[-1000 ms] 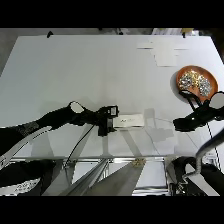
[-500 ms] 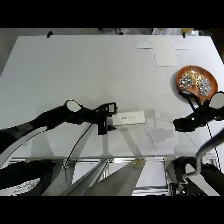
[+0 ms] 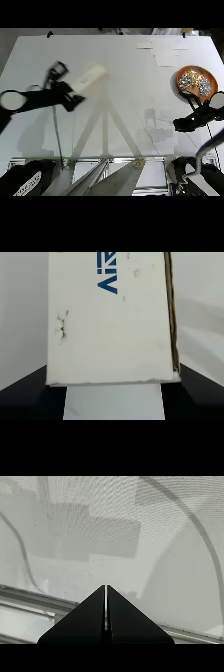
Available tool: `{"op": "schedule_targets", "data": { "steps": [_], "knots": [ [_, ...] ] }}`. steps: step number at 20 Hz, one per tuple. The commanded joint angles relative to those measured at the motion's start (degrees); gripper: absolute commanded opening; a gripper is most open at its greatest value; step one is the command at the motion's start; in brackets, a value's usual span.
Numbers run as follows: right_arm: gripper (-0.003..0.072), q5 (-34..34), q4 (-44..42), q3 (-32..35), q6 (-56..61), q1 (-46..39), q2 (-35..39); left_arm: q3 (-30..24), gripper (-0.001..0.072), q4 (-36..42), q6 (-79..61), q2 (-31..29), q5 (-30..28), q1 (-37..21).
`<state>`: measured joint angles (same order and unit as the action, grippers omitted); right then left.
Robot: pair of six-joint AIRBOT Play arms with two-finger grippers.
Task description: Fold the box and place the chain.
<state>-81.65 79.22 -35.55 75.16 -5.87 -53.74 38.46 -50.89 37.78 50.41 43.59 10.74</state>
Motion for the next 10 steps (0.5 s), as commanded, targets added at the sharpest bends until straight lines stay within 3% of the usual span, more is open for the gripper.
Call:
{"op": "schedule_targets", "data": {
  "steps": [1, 6, 10],
  "knots": [
    [0.0019, -0.02, -0.02, 0.02, 0.0, -0.02, -0.02, 0.0, 0.0204, -12.39, 17.59, -4.76, 2.82, -11.87],
    [0.0019, -0.02, 0.0, 0.02, 0.0, -0.02, -0.02, -0.02, 0.0204, -16.09, 22.05, 2.23, 5.62, -22.12],
    [0.0019, -0.02, 0.0, 0.02, 0.0, -0.04, -0.02, 0.0, 0.0205, -19.02, 23.12, 10.82, 8.33, -24.72]
  ]
}}
